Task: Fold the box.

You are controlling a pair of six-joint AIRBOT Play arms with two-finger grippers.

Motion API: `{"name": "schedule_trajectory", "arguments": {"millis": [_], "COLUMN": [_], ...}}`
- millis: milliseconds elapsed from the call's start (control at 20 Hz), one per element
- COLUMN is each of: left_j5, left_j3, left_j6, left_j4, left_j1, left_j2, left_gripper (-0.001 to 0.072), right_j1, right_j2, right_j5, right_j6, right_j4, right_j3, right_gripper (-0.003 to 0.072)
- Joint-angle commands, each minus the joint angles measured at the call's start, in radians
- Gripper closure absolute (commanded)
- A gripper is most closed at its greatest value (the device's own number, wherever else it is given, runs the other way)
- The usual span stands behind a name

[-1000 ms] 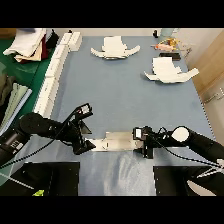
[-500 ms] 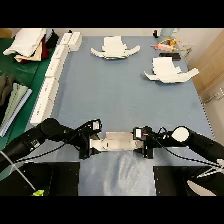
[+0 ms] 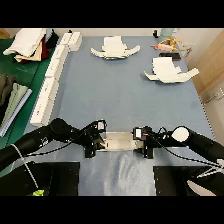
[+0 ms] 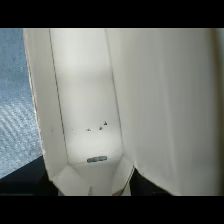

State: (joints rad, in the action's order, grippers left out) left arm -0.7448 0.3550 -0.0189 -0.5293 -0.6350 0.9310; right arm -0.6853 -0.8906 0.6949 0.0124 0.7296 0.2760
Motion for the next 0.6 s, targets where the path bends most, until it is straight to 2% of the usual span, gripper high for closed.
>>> {"name": "schedule_trajectory", "arguments": {"millis": [0,100,200,350,550], "left_j5": [0.054,0.07,0.072,0.074,0.075], "left_j3": [-0.001,0.004,0.006,0.006,0.005], "left_j6": [0.008,0.012,0.065,0.109,0.109], "left_j4": [0.014,0.024,0.08,0.161,0.19], "left_j1": [-0.014,-0.014,-0.014,-0.04,-0.051], "left_j2": [0.024,0.026,0.028,0.034,0.055], "left_gripper": [0.0482,0.0484,0.0612,0.0612,0.0611], "right_j1": [0.0,0.0,0.0,0.0,0.0], "right_j2": [0.0,0.0,0.0,0.0,0.0], "right_j5": [0.0,0.0,0.0,0.0,0.0], "right_j6": [0.0,0.0,0.0,0.0,0.0], "right_j4": [0.0,0.0,0.0,0.0,0.0], "right_j3": [0.001,0.001,0.001,0.001,0.001], "right_gripper": [0.0177,0.0177,0.0177,0.0177,0.0177]}}
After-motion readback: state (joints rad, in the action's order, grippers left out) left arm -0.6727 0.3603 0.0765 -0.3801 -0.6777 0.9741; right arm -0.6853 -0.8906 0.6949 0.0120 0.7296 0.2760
